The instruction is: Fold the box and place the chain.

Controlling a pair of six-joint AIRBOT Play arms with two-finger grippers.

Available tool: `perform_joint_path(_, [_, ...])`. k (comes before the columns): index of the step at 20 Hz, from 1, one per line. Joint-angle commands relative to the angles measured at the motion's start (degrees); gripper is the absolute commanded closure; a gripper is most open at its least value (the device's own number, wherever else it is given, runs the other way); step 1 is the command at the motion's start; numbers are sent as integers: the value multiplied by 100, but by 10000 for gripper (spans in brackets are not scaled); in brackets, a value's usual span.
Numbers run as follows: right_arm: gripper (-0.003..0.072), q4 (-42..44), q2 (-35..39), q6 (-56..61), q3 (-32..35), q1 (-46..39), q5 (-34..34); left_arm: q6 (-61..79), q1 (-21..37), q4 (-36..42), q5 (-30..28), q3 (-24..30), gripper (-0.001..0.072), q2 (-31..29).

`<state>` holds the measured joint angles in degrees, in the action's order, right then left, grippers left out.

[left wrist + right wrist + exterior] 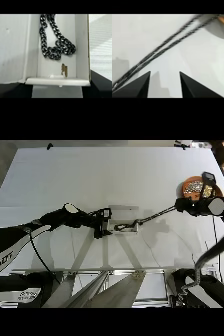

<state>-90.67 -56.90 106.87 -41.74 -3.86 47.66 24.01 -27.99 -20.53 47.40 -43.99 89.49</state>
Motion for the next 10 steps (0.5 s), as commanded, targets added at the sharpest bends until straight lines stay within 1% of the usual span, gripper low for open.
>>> perform_joint_path(1, [198,-225,-704,520,66,-717,-1001,2,4,0,-2,-4,395,-4])
perform_joint_path(5, [198,-208,-1478,1342,66,-717,-1766,2,4,0,-2,-4,395,-2])
perform_joint_path(10, [200,-205,-1884,1797,66,-693,-2889,2,4,0,-2,-4,395,-2])
